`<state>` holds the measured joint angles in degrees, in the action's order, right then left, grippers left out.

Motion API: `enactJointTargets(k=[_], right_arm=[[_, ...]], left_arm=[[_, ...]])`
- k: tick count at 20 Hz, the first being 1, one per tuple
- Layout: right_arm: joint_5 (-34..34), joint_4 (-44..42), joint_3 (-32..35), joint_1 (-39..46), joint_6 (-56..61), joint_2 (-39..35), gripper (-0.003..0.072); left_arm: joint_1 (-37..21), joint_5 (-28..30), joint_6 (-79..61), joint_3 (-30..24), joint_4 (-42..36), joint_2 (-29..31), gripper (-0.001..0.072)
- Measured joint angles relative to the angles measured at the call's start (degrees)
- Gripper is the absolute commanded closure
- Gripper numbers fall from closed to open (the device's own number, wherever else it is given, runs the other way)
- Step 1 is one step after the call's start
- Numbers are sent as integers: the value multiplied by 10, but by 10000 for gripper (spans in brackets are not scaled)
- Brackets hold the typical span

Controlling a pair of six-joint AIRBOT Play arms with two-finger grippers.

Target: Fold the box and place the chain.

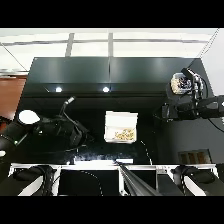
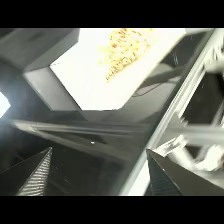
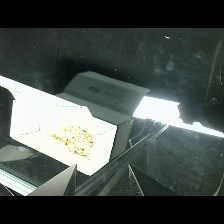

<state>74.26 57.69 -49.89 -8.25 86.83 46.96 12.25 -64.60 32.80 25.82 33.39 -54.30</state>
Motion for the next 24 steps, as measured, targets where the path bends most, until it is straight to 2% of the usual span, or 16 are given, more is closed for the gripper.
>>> enactJointTargets(k=[3, 5, 9, 16, 24], right_arm=[[0, 0, 0, 0, 0, 0, 306], [1, 0, 0, 0, 0, 0, 305], [1, 0, 0, 0, 0, 0, 305], [1, 0, 0, 0, 2, 0, 305], [1, 0, 0, 0, 2, 0, 305]], left_arm=[[25, 45, -169, -21, 5, 2, -2], [52, 90, -250, -25, 35, -1, -2], [103, 150, -365, -9, 61, -50, 0], [127, 150, -482, 54, -6, -166, 0], [136, 150, -505, 72, -59, -195, 1]])
